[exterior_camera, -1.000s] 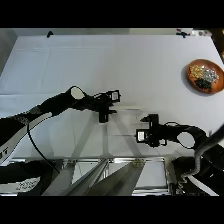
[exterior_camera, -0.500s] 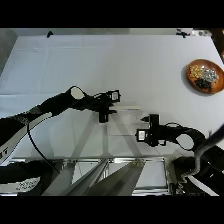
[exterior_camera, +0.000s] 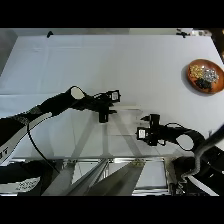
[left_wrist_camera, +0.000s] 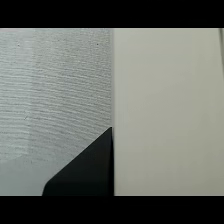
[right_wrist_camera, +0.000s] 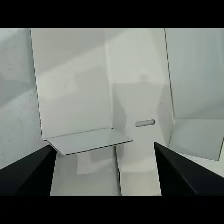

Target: Fold the box and place the chain.

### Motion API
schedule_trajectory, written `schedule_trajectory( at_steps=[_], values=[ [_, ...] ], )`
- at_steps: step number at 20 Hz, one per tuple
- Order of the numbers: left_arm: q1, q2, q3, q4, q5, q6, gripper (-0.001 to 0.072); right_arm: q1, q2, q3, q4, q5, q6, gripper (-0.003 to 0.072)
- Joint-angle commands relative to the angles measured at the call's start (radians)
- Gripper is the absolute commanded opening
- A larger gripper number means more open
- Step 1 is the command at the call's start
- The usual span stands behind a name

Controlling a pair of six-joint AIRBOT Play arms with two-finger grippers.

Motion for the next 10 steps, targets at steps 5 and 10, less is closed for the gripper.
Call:
schedule_trajectory(
  at_steps=[5,10],
  values=[
    [-0.001,0.000,0.000,0.000,0.001,0.000,0.0014,0.000,0.000,0.017,0.194,-0.084,-0.008,0.0661],
    [-0.001,0.000,0.000,0.000,0.001,0.000,0.0014,0.000,0.000,0.018,0.207,-0.093,-0.052,0.0659]
  ],
)
